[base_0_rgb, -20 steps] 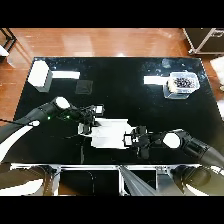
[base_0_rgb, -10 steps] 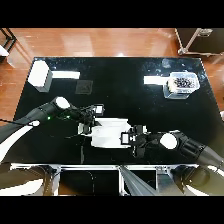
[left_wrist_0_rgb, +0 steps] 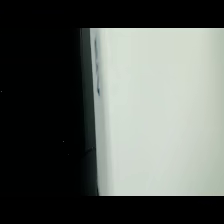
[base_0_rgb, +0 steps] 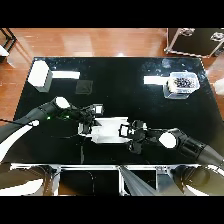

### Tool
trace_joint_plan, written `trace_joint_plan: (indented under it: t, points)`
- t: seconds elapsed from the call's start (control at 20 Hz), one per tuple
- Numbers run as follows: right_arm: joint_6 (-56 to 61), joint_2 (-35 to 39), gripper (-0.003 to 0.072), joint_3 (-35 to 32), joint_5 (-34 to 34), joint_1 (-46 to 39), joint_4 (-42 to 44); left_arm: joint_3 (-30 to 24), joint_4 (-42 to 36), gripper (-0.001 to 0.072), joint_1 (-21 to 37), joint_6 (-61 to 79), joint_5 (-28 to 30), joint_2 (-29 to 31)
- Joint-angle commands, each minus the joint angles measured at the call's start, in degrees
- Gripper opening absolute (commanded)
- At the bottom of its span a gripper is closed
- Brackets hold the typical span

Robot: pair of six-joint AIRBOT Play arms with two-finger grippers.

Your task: Fold the box and place the chain.

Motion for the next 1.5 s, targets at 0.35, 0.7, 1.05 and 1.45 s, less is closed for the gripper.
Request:
trace_joint_plan:
  t: [0.35,0.7,1.05,1.45]
  points:
    - [7.7,0.2,0.0699,1.5,-3.1,-1.1,-5.0,0.0,0.0,0.0019,0.0,0.0,-0.2,0.0]
    - [5.2,0.3,0.0699,3.3,-2.5,-4.6,-5.0,0.0,0.0,0.0019,0.0,0.1,-0.2,0.0]
    - [-2.2,-0.6,0.0699,3.4,-2.4,-4.9,0.9,0.0,0.0,0.0020,0.0,0.1,-0.1,0.0]
    - [-8.7,-3.3,0.0699,3.5,1.7,-8.8,7.0,0.0,0.0,0.0020,0.0,0.1,0.3,0.0]
